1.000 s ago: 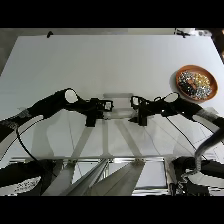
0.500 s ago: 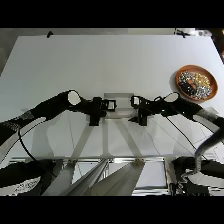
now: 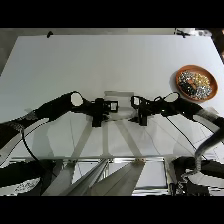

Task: Fold the box and place the chain.

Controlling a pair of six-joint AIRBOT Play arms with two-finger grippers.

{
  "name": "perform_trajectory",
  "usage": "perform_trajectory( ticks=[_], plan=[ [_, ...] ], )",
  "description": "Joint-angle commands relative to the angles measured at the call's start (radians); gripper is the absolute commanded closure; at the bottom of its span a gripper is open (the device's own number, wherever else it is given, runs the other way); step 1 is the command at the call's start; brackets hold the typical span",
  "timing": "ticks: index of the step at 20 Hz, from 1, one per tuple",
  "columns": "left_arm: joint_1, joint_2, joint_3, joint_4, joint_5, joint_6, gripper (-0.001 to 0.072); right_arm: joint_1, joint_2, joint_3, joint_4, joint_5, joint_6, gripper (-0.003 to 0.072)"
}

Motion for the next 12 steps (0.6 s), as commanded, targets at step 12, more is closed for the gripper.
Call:
perform_trajectory(
  ticks=[12],
  plan=[
    [0.007, 0.019, 0.000, 0.006, -0.026, -0.162, 0.0409, 0.000, 0.001, 0.000, 0.001, 0.000, 0.002, 0.0372]
  ],
)
